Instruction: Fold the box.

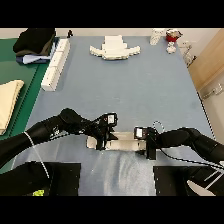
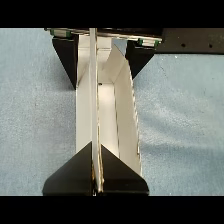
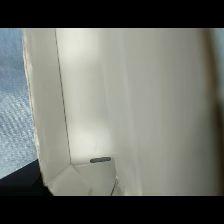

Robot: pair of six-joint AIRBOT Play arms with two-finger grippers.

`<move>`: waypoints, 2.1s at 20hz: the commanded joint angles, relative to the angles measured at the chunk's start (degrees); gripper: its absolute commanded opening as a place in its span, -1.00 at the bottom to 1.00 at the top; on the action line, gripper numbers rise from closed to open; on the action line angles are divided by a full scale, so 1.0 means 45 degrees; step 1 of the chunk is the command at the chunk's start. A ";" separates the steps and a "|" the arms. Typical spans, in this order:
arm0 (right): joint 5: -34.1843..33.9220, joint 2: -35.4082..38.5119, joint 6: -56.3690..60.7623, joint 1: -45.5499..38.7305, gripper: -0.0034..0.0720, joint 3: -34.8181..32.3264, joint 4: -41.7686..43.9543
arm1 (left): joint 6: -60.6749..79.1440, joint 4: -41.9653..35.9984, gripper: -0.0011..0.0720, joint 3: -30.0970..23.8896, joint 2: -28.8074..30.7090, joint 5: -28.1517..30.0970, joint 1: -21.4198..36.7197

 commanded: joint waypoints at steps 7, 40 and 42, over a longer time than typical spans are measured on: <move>-0.0296 0.0277 0.0000 0.0005 0.43 -0.0005 -0.0243 | 0.0005 0.0000 -0.93 0.0005 0.0015 0.0005 -0.0005; -0.0272 0.0253 0.0005 0.0010 0.43 0.0010 -0.0330 | 0.0005 0.0000 -0.93 0.0005 0.0015 0.0005 -0.0005; -0.0272 0.0253 0.0005 0.0005 0.43 0.0010 -0.0330 | 0.0010 0.0000 -0.93 0.0005 0.0015 0.0005 -0.0005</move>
